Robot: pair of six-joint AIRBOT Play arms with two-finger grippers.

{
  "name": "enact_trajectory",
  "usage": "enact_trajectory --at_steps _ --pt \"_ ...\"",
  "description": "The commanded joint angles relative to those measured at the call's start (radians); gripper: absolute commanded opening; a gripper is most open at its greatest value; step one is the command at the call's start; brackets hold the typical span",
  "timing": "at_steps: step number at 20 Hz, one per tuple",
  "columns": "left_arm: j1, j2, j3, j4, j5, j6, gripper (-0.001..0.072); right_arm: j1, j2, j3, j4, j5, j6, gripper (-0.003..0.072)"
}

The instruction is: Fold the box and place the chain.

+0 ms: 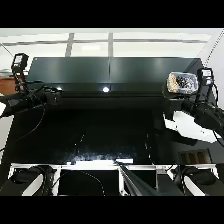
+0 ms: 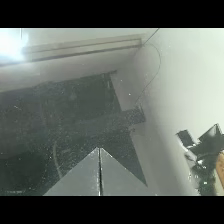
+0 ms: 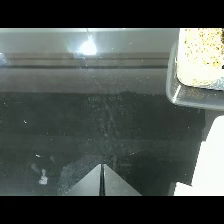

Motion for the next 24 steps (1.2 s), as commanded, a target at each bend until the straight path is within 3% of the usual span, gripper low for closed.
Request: enact_trajectory --at_steps 1,16,18,19,20,21,22,23,24 --pt "0.0 0.001 0.0 0.0 0.007 0.0 0.0031 0.0 0.0 0.0 0.0 0.0 0.0 0.0026" --pt "0.0 -0.005 -0.001 0.001 0.032 0.0 0.0031 0.0 0.0 0.0 0.0 0.001 0.0 0.0026" --pt "0.0 -0.008 -0.001 0.001 0.03 0.0 0.0061 0.0 0.0 0.0 0.0 0.014 0.0 0.0027" --pt "0.0 -0.01 -0.001 0.001 0.031 0.0 0.0322 0.0 0.0 0.0 -0.003 0.029 0.001 0.0028" --pt "0.0 -0.013 -0.001 0.001 0.03 0.0 0.0713 0.0 0.0 0.0 -0.002 0.034 0.001 0.0028" --pt "0.0 -0.014 -0.002 0.002 0.03 -0.005 0.071 0.0 0.0 0.0 -0.003 0.031 0.0 0.003" --pt "0.0 -0.014 -0.002 0.002 0.029 -0.004 0.071 -0.002 0.0 0.0 -0.005 0.025 0.001 0.0115" --pt "0.0 -0.014 -0.002 0.002 0.03 -0.004 0.071 -0.002 0.0 0.0 -0.007 0.011 0.001 0.0599" --pt "0.0 -0.014 -0.002 0.002 0.031 -0.004 0.0709 -0.003 0.0 0.0 -0.023 0.002 0.006 0.0697"
